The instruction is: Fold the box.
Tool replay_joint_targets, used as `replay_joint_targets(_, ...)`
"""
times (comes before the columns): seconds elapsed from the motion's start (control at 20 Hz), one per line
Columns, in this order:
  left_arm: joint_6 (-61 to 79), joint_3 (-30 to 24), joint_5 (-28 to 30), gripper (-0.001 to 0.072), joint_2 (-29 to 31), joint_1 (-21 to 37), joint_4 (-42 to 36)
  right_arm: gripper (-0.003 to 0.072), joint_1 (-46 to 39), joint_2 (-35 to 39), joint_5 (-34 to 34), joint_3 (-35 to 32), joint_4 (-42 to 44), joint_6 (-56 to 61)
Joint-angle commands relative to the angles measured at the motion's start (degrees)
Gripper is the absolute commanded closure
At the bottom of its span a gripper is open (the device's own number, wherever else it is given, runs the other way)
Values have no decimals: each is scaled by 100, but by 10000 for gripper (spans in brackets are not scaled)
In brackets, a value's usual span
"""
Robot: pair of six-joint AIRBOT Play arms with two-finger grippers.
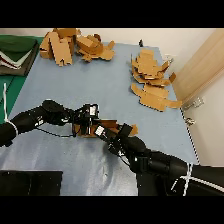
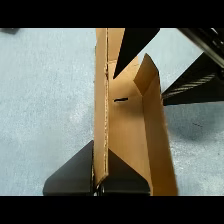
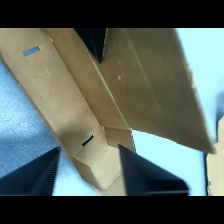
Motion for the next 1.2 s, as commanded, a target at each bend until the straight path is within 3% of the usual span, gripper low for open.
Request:
replay_joint_targets(0.0,2,7,-4,694,-2,-4,0,-15,-13,-2,-2,26,7,-39)
replay_joint_targets(0.35,2,7,-7,694,-2,-4,0,-20,-11,-2,2,26,92,-46)
replay_joint_targets(0.5,2,7,-7,694,-2,-4,0,-21,-13,0,361,26,120,-37)
replay_joint_targets(0.7,2,7,-7,694,-2,-4,2,-20,-450,122,-601,22,302,-400)
replay_joint_targets(0.85,2,7,-7,694,-2,-4,2,-21,-1117,289,-1180,22,1484,-1749)
replay_joint_targets(0.95,2,7,-7,694,-2,-4,2,-20,-1390,295,-1364,22,2955,-3646)
replay_joint_targets(1.05,2,7,-7,694,-2,-4,2,-20,-1672,295,-1196,22,4247,-5036)
replay_joint_targets(1.15,2,7,-4,694,-2,-4,2,-20,-1958,297,-1040,20,4723,-5816)
